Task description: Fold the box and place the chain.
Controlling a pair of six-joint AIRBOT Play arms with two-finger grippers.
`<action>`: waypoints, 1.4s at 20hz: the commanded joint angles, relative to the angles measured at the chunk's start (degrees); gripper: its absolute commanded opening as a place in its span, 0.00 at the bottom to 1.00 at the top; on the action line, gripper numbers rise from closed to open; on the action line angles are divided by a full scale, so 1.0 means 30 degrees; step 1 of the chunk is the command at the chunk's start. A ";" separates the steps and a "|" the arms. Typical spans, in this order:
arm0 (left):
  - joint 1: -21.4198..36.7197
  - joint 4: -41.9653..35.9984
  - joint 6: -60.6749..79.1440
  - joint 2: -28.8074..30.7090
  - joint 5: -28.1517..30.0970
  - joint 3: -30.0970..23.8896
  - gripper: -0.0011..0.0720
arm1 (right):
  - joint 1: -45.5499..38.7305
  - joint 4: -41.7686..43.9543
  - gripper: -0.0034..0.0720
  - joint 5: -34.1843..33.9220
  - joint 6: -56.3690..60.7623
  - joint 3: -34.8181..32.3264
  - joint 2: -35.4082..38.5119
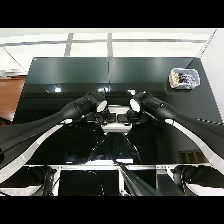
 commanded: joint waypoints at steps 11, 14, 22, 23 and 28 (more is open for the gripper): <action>-0.0015 -0.0015 -0.0022 0.0000 -0.0036 0.0000 0.05 | -0.0029 -0.0189 0.19 0.0036 0.0124 0.0022 -0.0015; -0.0015 -0.0007 -0.0022 0.0000 -0.0036 0.0000 0.05 | -0.0044 -0.0627 0.47 0.0073 -0.0036 0.0117 0.0772; -0.0007 -0.0015 -0.0022 0.0000 -0.0022 0.0000 0.05 | -0.0597 -0.2987 0.47 0.2098 -0.3308 0.0117 0.7016; -0.0007 -0.0007 -0.0022 0.0000 -0.0015 0.0000 0.05 | -0.0874 -0.5304 0.47 0.2280 -0.3330 0.0109 0.7781; -0.0007 -0.0015 -0.0022 0.0000 -0.0029 0.0000 0.05 | -0.5151 -1.4112 0.47 -0.2419 -0.2987 -0.1392 0.8131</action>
